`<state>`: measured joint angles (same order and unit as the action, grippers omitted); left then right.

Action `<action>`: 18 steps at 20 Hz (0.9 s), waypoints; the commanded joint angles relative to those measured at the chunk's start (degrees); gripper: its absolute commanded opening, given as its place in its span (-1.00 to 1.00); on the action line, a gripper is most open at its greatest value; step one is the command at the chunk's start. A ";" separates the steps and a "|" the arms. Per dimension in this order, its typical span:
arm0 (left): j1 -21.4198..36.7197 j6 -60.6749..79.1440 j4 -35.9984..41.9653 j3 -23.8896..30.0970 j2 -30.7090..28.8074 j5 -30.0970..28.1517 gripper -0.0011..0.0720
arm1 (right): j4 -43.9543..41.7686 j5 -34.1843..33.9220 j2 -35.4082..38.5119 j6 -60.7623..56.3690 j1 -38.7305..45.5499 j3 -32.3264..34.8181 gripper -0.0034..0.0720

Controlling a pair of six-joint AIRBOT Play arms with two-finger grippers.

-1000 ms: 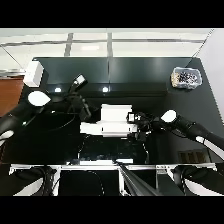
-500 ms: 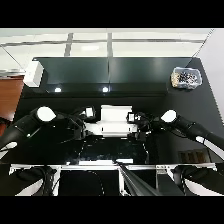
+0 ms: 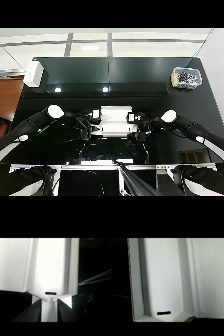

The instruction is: Fold the box and place the chain.

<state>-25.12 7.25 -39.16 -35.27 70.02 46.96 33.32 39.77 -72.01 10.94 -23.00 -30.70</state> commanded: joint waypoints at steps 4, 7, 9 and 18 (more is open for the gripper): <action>-0.13 1.31 2.12 -0.37 0.59 2.64 -0.58 | -0.02 0.00 0.00 -0.02 -0.02 0.00 -0.27; -0.28 1.38 5.27 -0.37 1.64 2.58 -0.58 | -0.02 0.00 0.00 -0.02 -0.02 0.00 -0.27; -1.44 1.53 7.82 -0.37 2.93 1.29 -0.58 | -0.02 0.00 0.00 -0.02 -0.02 0.00 -0.27; -4.66 1.49 9.81 -0.37 5.62 -1.49 -0.58 | -0.02 0.00 0.00 -0.02 -0.02 0.00 -0.27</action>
<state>-29.45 8.71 -29.76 -35.62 75.31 45.65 33.36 39.77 -71.99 10.98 -23.00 -30.70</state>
